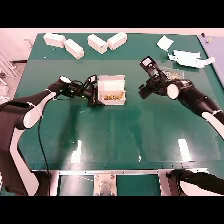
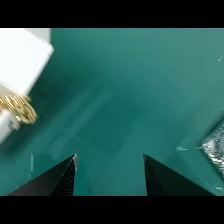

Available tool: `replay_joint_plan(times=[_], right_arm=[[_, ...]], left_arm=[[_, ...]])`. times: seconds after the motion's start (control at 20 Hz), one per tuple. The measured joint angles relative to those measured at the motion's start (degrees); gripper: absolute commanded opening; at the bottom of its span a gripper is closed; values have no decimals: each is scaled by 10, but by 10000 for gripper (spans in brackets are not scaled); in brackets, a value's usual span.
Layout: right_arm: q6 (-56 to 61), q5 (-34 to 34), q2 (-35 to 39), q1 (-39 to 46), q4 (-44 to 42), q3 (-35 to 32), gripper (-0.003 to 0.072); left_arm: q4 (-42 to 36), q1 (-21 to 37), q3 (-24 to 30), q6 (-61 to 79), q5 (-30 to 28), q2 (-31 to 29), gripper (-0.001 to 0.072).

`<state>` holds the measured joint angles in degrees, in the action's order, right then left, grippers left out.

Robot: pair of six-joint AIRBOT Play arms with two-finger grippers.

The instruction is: Fold the box and place the chain.

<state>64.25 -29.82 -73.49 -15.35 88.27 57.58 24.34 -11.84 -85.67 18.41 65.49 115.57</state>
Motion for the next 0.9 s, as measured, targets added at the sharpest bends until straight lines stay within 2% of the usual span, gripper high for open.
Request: replay_joint_plan(times=[0.2,0.4,0.65,0.9], right_arm=[[-337,-30,-30,69,-242,0,492],[-612,-106,-96,125,-470,10,484],[-775,-195,-177,150,-581,57,484],[-831,-256,-250,153,-615,121,484]], left_arm=[[0,0,0,0,0,0,627],[0,0,0,0,0,0,627],[0,0,0,0,0,0,627],[0,0,0,0,0,0,627]])
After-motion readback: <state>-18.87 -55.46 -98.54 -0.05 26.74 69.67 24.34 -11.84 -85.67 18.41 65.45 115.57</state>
